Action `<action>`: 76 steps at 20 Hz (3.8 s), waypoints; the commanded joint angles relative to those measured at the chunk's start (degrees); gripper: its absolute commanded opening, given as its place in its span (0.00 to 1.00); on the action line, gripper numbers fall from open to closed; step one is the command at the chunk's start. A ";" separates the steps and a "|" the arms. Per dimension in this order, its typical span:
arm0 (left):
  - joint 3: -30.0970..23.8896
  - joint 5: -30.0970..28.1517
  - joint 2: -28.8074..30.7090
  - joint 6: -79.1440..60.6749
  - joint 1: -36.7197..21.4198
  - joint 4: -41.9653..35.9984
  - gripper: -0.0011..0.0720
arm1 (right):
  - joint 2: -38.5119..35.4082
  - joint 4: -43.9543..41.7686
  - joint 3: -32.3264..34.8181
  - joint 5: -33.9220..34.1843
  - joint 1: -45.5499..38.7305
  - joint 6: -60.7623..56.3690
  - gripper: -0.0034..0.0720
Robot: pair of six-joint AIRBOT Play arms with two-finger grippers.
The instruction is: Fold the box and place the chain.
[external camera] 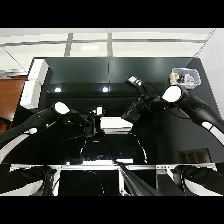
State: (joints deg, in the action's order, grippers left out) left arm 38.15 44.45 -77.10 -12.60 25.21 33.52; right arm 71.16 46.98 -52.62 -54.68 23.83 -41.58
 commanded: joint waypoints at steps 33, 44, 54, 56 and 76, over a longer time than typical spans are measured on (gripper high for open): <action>0.02 -0.07 -0.02 -0.04 0.04 0.07 0.39 | 1.86 4.57 -1.57 -5.44 4.48 21.29 0.94; 0.02 0.74 -0.02 -0.04 0.04 0.09 0.39 | 1.86 4.57 -1.57 -3.56 4.48 20.28 0.45; 0.02 0.72 -0.02 -0.04 0.04 0.09 0.39 | 1.92 5.16 -1.44 -3.13 4.50 19.47 0.45; 0.02 0.72 -0.02 -0.04 0.04 0.07 0.39 | 1.99 5.16 -1.40 -3.37 4.50 19.47 0.45; 0.02 0.74 -0.02 -0.04 0.04 0.09 0.39 | 2.32 4.02 0.55 -4.02 4.50 18.84 0.45</action>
State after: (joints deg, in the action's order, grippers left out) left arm 38.15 45.28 -77.10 -12.62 25.21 33.58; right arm 73.43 50.92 -52.56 -58.08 28.32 -22.41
